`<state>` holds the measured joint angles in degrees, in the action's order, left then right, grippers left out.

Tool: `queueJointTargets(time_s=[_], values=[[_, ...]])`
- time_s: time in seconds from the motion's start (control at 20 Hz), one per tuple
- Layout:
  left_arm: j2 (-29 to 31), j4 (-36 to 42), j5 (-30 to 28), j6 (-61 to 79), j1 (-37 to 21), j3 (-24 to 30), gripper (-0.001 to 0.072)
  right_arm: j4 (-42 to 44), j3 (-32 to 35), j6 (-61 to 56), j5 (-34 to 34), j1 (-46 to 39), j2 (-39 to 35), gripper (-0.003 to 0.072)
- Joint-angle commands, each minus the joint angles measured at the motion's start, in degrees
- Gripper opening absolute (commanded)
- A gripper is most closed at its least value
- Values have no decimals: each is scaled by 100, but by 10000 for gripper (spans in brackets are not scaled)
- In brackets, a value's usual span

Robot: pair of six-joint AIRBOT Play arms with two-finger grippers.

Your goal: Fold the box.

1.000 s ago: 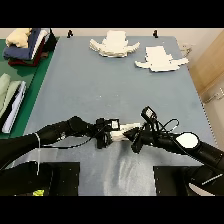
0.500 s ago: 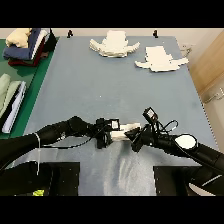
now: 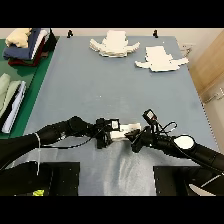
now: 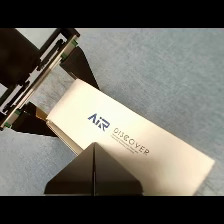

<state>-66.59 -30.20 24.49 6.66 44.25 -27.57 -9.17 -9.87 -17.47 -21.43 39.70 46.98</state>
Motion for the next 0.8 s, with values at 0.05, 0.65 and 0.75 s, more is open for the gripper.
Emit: queueJointTargets(time_s=[0.05,0.65,0.75], values=[[2,0,-2,0,0,2,353,-81,11,-4,-39,7,-13,4],[2,0,-2,0,0,2,353,-702,-782,-52,1596,-184,-999,4],[2,0,-2,0,0,2,353,-708,-890,-55,1582,-350,-640,5]])
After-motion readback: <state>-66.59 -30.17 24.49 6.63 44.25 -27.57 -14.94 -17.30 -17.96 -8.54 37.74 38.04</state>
